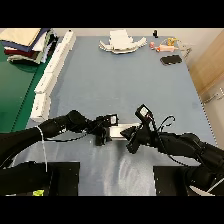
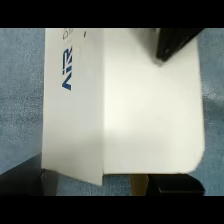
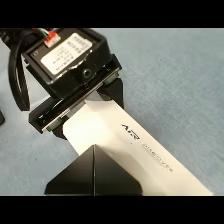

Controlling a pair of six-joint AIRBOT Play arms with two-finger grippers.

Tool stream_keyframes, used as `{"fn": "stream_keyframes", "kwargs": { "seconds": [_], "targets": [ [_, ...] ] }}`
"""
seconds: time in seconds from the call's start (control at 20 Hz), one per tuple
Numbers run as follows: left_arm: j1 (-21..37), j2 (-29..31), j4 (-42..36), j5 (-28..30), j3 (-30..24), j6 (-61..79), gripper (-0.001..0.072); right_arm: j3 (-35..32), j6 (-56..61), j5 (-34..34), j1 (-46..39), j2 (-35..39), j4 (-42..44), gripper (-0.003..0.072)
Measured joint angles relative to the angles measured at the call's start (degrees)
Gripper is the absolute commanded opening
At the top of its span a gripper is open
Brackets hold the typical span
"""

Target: Fold the box.

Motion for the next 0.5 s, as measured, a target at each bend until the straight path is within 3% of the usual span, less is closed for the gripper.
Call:
{"fn": "stream_keyframes", "kwargs": {
  "seconds": [0.1, 0.3, 0.4, 0.5],
  "targets": [
    [0.0, 0.0, 0.0, 0.04, 0.0, -0.02, 0.0405, 0.02, 0.11, -0.2, 0.0, -0.55, -0.87, 0.0235],
    [0.0, 0.0, 0.0, 0.09, 0.0, -0.02, 0.0405, 2.97, 0.07, -3.13, 0.0, -0.55, -8.33, 0.024],
    [0.0, 0.0, 0.0, 0.11, 0.0, -0.02, 0.0405, 5.68, 0.04, -5.86, -0.07, -0.57, -13.64, 0.0379],
    [0.0, 0.0, -0.02, 0.13, 0.0, -0.04, 0.0405, 7.74, -0.02, -7.98, -0.42, -1.11, -18.23, 0.0379]
  ]
}}
